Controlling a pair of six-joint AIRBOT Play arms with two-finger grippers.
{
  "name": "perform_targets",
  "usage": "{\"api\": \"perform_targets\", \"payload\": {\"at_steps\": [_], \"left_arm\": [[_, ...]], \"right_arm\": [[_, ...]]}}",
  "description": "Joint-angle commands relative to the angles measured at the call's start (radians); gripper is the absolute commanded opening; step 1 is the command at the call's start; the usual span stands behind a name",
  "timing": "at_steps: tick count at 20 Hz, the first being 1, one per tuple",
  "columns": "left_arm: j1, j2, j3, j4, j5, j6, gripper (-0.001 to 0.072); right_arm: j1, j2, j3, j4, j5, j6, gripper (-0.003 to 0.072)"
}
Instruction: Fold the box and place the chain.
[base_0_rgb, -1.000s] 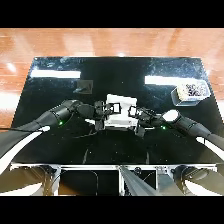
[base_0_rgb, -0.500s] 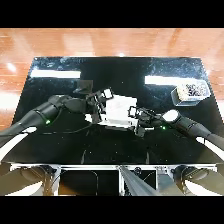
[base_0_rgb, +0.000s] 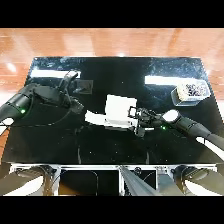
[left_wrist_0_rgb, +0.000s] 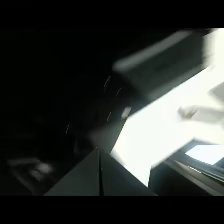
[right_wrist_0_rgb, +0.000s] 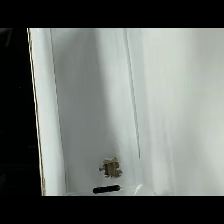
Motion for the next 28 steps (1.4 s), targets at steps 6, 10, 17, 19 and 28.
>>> {"api": "perform_targets", "payload": {"at_steps": [6, 10, 17, 19, 28], "left_arm": [[0.121, -0.152, -0.001, -0.047, 0.248, -0.177, 0.0022], [0.059, -0.24, -0.001, -0.129, 0.204, -0.187, 0.0021], [-0.038, -0.275, 0.0, -0.167, 0.095, -0.202, 0.0022], [-0.052, -0.275, 0.0, -0.167, 0.091, -0.202, 0.0022], [-0.073, -0.274, 0.062, -0.172, 0.183, -0.202, 0.0629]], "right_arm": [[0.0, 0.0, 0.0, -0.008, 0.008, -0.002, 0.0544], [0.0, 0.0, 0.0, -0.008, 0.008, -0.002, 0.0544], [0.0, 0.0, 0.0, -0.008, 0.008, -0.002, 0.0545], [0.0, 0.0, 0.0, -0.008, 0.008, -0.002, 0.0544], [0.0, -0.001, 0.0, -0.008, 0.007, -0.002, 0.0545]]}}
